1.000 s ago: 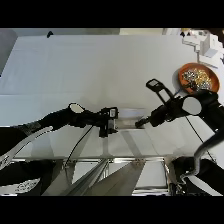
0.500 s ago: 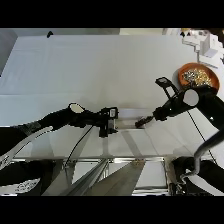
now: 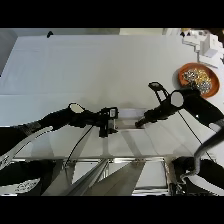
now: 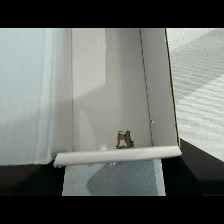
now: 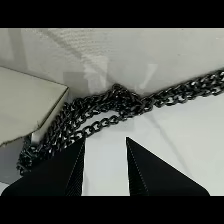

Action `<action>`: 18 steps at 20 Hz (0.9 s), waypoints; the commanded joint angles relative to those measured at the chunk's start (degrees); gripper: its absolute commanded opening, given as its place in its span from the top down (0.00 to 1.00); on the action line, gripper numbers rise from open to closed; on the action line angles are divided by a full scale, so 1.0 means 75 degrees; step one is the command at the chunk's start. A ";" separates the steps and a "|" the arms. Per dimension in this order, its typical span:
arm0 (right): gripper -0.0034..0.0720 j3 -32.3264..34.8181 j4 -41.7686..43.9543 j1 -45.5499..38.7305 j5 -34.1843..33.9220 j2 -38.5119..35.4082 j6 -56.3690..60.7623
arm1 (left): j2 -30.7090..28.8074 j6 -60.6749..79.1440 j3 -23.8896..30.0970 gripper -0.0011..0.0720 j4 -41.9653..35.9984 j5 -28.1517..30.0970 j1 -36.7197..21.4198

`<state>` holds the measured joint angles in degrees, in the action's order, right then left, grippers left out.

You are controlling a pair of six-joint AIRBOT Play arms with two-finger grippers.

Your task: Fold the box and place the chain.

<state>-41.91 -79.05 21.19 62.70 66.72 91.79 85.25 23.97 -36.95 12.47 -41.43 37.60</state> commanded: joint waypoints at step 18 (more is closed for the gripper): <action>0.68 0.0667 -0.0070 0.0134 -0.1046 0.0256 0.0726 | -0.0006 0.0003 -0.0003 0.80 0.0000 0.0003 0.0000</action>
<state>-37.52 -80.53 22.13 56.86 68.60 97.23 85.25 23.97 -36.95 12.47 -41.43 37.60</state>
